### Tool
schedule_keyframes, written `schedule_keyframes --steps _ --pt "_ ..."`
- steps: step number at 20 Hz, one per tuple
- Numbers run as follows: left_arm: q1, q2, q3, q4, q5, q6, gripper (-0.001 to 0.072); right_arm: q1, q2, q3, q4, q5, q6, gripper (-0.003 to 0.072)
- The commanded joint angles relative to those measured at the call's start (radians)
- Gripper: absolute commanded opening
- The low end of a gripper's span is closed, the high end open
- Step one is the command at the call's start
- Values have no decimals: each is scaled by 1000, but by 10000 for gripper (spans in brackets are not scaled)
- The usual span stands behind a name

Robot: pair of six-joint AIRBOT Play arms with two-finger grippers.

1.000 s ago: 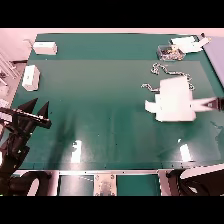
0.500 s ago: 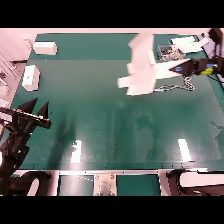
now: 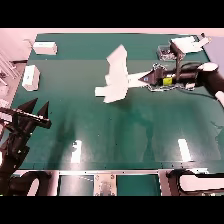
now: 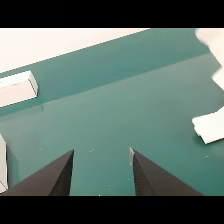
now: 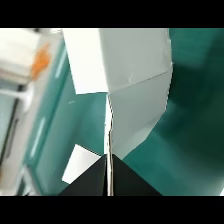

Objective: Fold the box and place the chain.

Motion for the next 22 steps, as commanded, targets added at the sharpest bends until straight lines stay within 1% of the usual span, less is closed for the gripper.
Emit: schedule_keyframes --steps 1,5,7,9,12,16,17,19,20,22 --pt "0 1 1 0 -1 0 419 25 -42 -119 -58 -219 -57 4" --pt "0 1 1 -2 0 0 419 82 -181 -91 -51 -246 -134 4" --pt "0 1 1 -2 0 -10 419 103 -222 -74 -53 -254 -166 4" --pt "0 1 1 -2 -1 -53 419 107 -227 -74 -59 -282 -181 4" --pt "0 -2 2 -2 -1 -113 420 112 -225 -74 -61 -284 -233 4" --pt "0 -6 3 -2 0 -196 419 127 -214 -74 -57 -307 -255 4" --pt "0 -27 10 -2 -1 -209 419 127 -210 -74 -53 -309 -256 4" --pt "0 -115 43 -2 -26 -214 419 125 -204 -74 -53 -309 -256 5" --pt "0 -186 74 -2 -56 -213 419 124 -200 -74 -53 -317 -255 4" --pt "0 -362 161 -1 -111 -212 420 125 -196 -74 -48 -343 -254 4"
